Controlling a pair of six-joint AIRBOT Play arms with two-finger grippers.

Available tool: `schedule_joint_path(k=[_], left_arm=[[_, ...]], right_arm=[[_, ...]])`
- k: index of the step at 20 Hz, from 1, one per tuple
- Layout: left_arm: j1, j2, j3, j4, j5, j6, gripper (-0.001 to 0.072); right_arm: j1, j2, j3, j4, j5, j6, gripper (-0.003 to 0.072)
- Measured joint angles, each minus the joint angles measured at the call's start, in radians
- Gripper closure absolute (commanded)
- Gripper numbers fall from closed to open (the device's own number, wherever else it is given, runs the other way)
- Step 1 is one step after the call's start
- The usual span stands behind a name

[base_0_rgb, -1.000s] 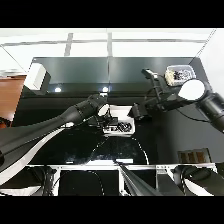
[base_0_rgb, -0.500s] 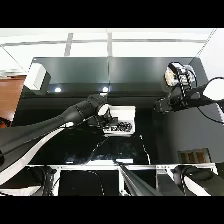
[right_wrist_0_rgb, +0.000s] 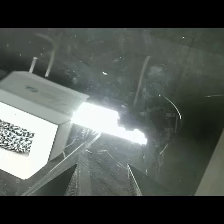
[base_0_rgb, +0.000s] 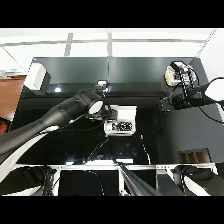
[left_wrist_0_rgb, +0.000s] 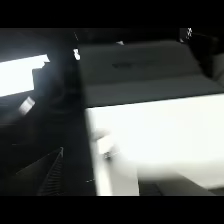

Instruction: Fold the box and place the chain.

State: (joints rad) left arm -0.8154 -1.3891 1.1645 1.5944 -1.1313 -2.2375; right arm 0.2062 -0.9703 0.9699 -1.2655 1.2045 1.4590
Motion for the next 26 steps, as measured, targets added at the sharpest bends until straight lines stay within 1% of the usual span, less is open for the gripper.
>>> schedule_joint_path(k=[2,3,5,7,9,10,11,12,14,18,19,21,24,26], left_arm=[[0.051,0.089,-0.071,0.065,-0.011,0.027,0.0191],[0.088,0.132,-0.115,0.077,-0.016,0.035,0.0191],[0.183,0.209,-0.221,0.045,0.0,0.084,0.0192],[0.282,0.258,-0.325,-0.095,0.06,0.238,0.0192],[0.357,0.277,-0.41,-0.301,0.112,0.514,0.0191],[0.382,0.277,-0.441,-0.395,0.128,0.678,0.0111],[0.399,0.273,-0.467,-0.481,0.139,0.864,-0.0011],[0.405,0.265,-0.486,-0.554,0.151,1.047,-0.0011],[0.401,0.247,-0.508,-0.645,0.181,1.367,-0.0011],[0.372,0.216,-0.522,-0.738,0.261,1.947,-0.0011],[0.376,0.2,-0.521,-0.771,0.27,2.052,-0.0011],[0.402,0.155,-0.512,-0.848,0.29,2.221,-0.0011],[0.437,0.083,-0.484,-0.928,0.253,2.401,-0.0011],[0.444,0.047,-0.468,-0.971,0.232,2.475,-0.0011]], right_arm=[[0.0,0.0,0.0,-0.002,0.0,0.0,0.0323],[0.0,0.0,0.0,-0.002,-0.002,0.0,0.0323],[0.0,0.0,0.0,-0.002,-0.001,0.0,0.0323],[0.0,0.0,0.0,-0.003,-0.002,-0.001,0.0323],[0.0,0.0,0.0,-0.003,-0.006,0.0,0.0323],[0.0,0.0,0.0,-0.003,-0.008,0.0,0.0323],[0.0,0.0,0.0,-0.003,-0.012,0.0,0.0323],[0.0,0.0,0.0,-0.003,-0.013,0.0,0.0323],[0.0,0.0,0.0,-0.003,-0.016,0.005,0.0323],[0.0,0.0,0.0,-0.002,-0.018,0.022,0.0323],[0.0,0.0,0.0,-0.002,-0.019,0.026,0.0323],[0.0,0.0,0.0,0.0,-0.019,0.034,0.0323],[0.0,0.0,0.0,0.002,-0.02,0.046,0.0323],[0.0,0.0,0.0,0.004,-0.02,0.05,0.0323]])
